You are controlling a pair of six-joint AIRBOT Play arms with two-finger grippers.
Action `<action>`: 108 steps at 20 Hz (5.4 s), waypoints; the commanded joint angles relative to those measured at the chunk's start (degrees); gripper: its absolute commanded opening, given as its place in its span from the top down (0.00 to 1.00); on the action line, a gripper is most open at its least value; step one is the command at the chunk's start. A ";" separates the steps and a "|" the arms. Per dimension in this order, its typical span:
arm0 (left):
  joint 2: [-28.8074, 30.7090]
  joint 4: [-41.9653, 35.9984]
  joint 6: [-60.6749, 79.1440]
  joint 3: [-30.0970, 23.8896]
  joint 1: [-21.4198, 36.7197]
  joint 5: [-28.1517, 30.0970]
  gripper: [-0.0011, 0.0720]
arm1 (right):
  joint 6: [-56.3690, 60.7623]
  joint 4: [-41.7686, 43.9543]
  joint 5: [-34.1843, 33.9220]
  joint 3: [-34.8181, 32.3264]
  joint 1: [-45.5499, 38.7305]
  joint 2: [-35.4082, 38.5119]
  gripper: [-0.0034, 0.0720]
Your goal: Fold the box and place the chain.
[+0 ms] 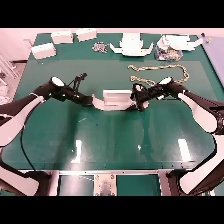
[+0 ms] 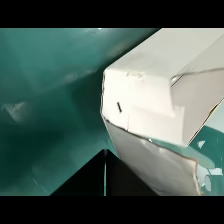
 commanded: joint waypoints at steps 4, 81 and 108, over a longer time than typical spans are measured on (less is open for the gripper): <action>-0.11 -1.22 -0.17 3.15 -0.79 -3.56 0.96 | 0.00 0.00 0.04 0.02 -0.04 0.00 0.30; 0.00 16.24 -28.68 8.70 -12.81 6.47 0.56 | 0.02 0.00 0.02 0.02 -0.04 0.00 0.30; 1.97 30.58 -54.38 10.23 -18.99 5.64 0.56 | 0.02 0.00 0.04 0.02 -0.04 0.00 0.30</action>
